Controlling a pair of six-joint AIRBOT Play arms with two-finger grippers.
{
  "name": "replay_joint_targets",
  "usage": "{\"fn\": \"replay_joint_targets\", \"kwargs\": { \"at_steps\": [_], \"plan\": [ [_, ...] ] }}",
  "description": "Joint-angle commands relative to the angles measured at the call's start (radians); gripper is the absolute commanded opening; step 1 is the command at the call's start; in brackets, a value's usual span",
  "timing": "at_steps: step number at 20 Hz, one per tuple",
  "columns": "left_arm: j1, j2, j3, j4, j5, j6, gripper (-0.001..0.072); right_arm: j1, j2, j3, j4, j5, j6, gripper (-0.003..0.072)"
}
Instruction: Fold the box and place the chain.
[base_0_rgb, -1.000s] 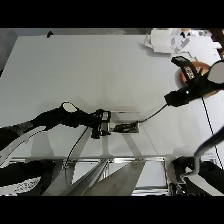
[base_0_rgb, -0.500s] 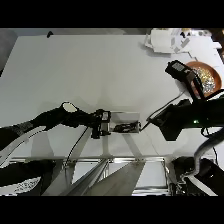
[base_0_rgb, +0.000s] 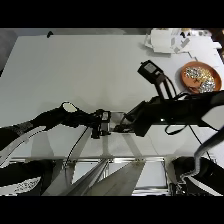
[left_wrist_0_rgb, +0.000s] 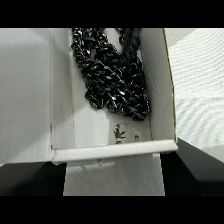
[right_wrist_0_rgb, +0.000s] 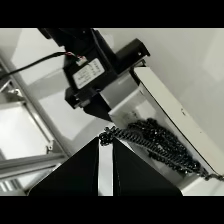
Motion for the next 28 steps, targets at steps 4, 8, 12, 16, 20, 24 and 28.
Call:
{"fn": "replay_joint_targets", "kwargs": {
  "at_steps": [4, 8, 12, 16, 20, 24, 28],
  "plan": [
    [-0.001, 0.001, 0.000, 0.000, 0.000, 0.000, 0.0150, 0.013, -0.185, -0.122, 0.001, -0.040, -0.013, 0.0023],
    [-0.001, 0.001, 0.000, 0.000, 0.000, 0.000, 0.0150, 0.019, -0.298, -0.142, 0.003, -0.028, -0.013, 0.0053],
    [-0.001, 0.001, 0.000, 0.000, 0.001, 0.000, 0.0150, 0.028, -0.264, -0.115, 0.019, 0.053, -0.064, 0.0340],
    [-0.001, 0.001, 0.000, 0.000, 0.000, 0.000, 0.0150, -0.055, -0.160, -0.002, -0.082, 0.156, -0.061, 0.0333],
    [-0.001, 0.001, 0.000, 0.000, 0.000, 0.000, 0.0150, -0.264, -0.106, 0.043, -0.234, 0.174, -0.052, 0.0241],
    [-0.001, 0.001, 0.000, 0.000, 0.000, 0.000, 0.0150, -0.481, -0.204, 0.039, -0.267, 0.148, -0.053, 0.0243],
    [-0.001, 0.001, 0.000, 0.000, 0.000, 0.000, 0.0150, -0.583, -0.356, 0.039, -0.338, 0.148, -0.032, 0.0380]
  ]
}}
